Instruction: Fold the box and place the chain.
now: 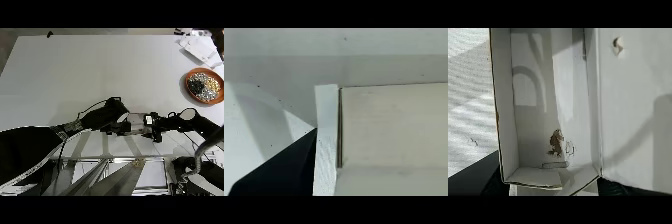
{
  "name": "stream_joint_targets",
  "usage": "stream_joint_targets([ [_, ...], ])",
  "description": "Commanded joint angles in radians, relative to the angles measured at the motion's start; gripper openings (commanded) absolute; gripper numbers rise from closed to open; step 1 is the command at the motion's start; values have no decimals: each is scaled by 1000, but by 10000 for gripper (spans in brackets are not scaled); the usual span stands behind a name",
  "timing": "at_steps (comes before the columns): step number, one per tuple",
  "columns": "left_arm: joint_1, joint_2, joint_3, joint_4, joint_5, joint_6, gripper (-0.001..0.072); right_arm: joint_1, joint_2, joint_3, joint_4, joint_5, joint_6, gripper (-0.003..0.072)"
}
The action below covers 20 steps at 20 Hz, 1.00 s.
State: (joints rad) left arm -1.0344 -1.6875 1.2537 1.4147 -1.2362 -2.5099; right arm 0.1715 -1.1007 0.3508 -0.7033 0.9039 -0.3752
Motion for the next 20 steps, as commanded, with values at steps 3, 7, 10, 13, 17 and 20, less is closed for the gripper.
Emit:
stream_joint_targets([
  [3,0,1,1,0,6,-4,120,0,0,0,0,0,1,385],
  [7,-1,1,1,1,7,-3,9,0,0,0,0,0,1,385],
  [10,-3,2,2,0,6,-3,12,0,0,0,0,0,1,385],
  [13,-6,15,2,-6,-7,115,16,0,0,0,0,0,1,385],
  [17,2,63,1,-15,-8,131,281,0,0,0,0,0,1,385],
  [20,10,79,2,-19,-6,132,408,0,0,0,0,0,1,385],
])
